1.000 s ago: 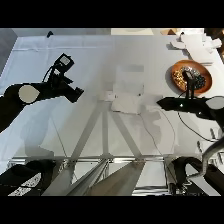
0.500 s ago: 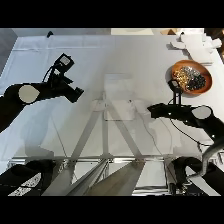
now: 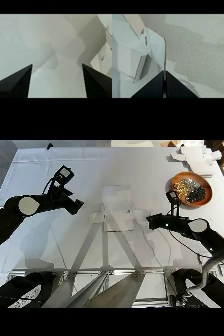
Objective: Fold the box and place the chain.
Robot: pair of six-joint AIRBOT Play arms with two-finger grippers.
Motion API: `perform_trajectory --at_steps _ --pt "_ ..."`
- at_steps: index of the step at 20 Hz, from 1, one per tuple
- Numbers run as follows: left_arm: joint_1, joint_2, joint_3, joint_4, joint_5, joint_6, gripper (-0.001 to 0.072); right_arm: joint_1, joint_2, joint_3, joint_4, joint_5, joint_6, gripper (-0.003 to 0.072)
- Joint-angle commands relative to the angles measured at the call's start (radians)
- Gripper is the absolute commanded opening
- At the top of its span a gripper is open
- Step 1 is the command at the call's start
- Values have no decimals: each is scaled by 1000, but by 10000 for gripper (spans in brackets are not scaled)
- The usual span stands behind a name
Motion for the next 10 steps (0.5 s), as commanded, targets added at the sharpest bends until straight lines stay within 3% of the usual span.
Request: perform_trajectory --at_steps 1,10 --pt "-1 1 0 0 0 0 694 2 1 -1 0 -6 -1 10" --pt "-1 0 0 -18 21 0 694 2 1 -1 0 -6 0 10"
